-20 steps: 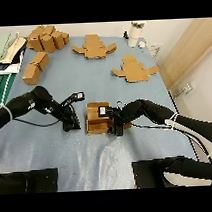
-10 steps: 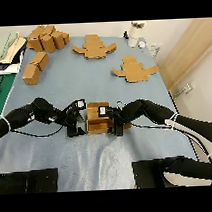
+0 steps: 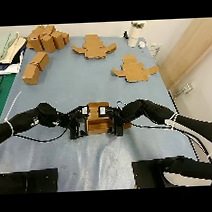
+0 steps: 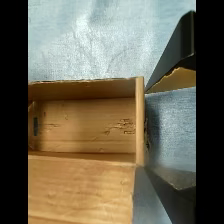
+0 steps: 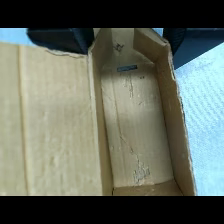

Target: Fold the box.

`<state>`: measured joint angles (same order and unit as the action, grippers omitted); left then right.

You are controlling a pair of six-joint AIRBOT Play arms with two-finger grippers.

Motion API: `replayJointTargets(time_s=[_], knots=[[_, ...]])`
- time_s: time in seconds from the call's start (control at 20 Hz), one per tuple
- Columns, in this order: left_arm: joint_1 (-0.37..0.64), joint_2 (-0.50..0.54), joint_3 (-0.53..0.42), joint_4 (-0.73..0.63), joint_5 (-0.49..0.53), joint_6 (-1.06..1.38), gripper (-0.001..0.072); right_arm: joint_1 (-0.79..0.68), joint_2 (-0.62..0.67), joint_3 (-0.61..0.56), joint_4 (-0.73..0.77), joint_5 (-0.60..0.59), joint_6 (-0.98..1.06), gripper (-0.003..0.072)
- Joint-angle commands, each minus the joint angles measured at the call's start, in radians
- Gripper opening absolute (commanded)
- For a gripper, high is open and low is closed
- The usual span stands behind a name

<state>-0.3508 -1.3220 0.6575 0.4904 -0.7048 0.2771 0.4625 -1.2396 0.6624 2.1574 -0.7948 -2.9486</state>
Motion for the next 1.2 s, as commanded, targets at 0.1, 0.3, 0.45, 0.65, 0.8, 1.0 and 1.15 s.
replayJointTargets(time_s=[0.1, 0.3, 0.45, 0.65, 0.8, 1.0, 1.15], knots=[[-0.011, 0.0, -0.005, -0.013, 0.018, 0.022, 0.0698, 0.0, -0.001, 0.0, 0.0, 0.0, 0.0, 0.0458], [-0.028, 0.0, -0.005, -0.031, 0.022, 0.022, 0.0698, 0.0, -0.001, 0.0, 0.0, 0.0, 0.0, 0.0458], [-0.057, 0.0, -0.005, -0.05, 0.057, 0.022, 0.0698, 0.0, -0.001, 0.0, 0.0, 0.0, 0.0, 0.0458], [-0.067, 0.0, -0.005, -0.05, 0.06, 0.022, 0.0698, 0.0, -0.001, 0.0, 0.0, 0.0, 0.0, 0.0458], [-0.067, 0.0, -0.013, -0.05, 0.064, 0.022, 0.0696, 0.0, -0.001, 0.0, 0.0, 0.0, 0.001, 0.0458], [-0.068, -0.005, -0.018, -0.046, 0.067, 0.022, 0.0462, 0.0, -0.001, 0.0, 0.0, 0.0, 0.0, 0.0458], [-0.067, -0.005, -0.018, -0.046, 0.068, 0.021, 0.0462, 0.0, -0.001, 0.0, 0.0, 0.0, 0.0, 0.0458]])
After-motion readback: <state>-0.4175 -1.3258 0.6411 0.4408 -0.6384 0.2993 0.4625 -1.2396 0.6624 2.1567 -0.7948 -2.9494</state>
